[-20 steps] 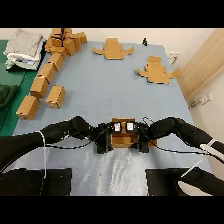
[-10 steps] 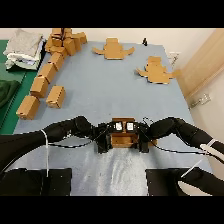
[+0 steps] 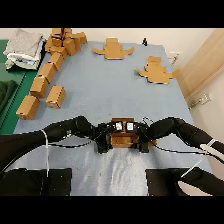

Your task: Fold the box.

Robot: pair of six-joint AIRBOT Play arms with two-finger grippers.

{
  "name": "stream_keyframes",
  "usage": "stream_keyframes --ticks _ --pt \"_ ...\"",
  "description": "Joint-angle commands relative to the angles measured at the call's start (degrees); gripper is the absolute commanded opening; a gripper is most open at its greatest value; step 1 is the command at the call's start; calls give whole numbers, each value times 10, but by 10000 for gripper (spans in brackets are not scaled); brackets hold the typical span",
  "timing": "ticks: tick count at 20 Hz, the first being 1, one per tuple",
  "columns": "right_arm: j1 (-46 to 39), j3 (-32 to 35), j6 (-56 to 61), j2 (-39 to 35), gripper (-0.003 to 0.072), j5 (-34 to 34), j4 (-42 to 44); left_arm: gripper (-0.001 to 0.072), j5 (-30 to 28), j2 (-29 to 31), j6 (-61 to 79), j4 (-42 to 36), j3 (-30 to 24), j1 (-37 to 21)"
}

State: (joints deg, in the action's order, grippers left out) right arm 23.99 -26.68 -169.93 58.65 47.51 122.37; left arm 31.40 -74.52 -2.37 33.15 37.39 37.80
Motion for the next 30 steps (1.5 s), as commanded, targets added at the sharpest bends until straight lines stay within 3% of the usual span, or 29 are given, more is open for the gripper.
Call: stream_keyframes --ticks 1,17,18,21,26,30 --pt "0 0 0 0 556 0 0 465 1 0 0 1 0 0" --pt "0 0 0 0 561 8 3 465 1 0 0 1 0 0" --pt "0 -2 0 0 713 7 4 465 1 0 0 1 0 0" --pt "0 -8 28 -9 720 9 1 465 1 0 0 1 0 0" --pt "0 -10 176 -53 720 24 -83 465 1 0 0 1 0 0" --pt "0 -10 225 -123 720 107 -148 464 1 0 0 1 0 0"
